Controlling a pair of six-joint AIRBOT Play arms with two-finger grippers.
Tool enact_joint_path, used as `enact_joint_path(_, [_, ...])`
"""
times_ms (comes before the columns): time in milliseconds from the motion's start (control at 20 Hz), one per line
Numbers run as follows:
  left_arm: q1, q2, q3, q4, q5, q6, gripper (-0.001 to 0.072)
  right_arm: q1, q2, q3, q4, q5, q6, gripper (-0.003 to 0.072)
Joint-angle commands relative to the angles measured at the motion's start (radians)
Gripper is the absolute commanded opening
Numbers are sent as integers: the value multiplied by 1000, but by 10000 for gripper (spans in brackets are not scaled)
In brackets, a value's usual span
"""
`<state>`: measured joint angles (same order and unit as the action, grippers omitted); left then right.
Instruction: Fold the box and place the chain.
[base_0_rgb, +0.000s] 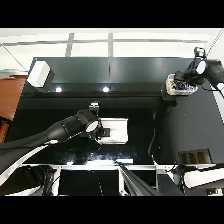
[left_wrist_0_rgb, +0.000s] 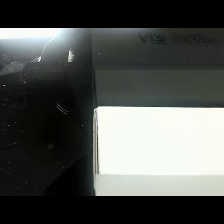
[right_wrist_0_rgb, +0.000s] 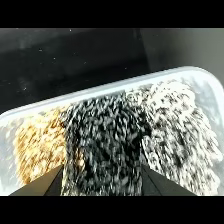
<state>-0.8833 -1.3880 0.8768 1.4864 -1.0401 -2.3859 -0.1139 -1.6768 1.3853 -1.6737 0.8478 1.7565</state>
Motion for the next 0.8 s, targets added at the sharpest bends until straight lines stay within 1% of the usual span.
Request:
enact_joint_path(0, [0,-1,1,-4,7,-1,31,-5,-85,50,3,7,0,550])
enact_joint_path(50, [0,-1,1,-4,7,-1,31,-5,-90,50,5,10,0,549])
enact_joint_path(100, [0,-1,1,-4,8,-1,31,-5,-92,50,5,19,0,457])
enact_joint_path(250, [0,-1,1,-5,8,-1,31,-14,-92,63,-2,84,0,37])
enact_joint_path(300, [0,-1,1,-5,8,-1,31,-18,-90,80,-1,116,0,19])
enact_joint_path(350, [0,-1,1,-6,8,-1,31,-19,-85,103,-3,151,-10,19])
enact_joint_path(450, [0,-1,1,-6,9,-1,31,-22,-56,140,-1,182,-37,18])
enact_joint_path(550, [0,-1,1,-6,10,-1,31,-23,0,163,21,183,-78,17])
enact_joint_path(750, [0,-1,1,-6,11,-1,31,-23,136,163,67,206,-152,17])
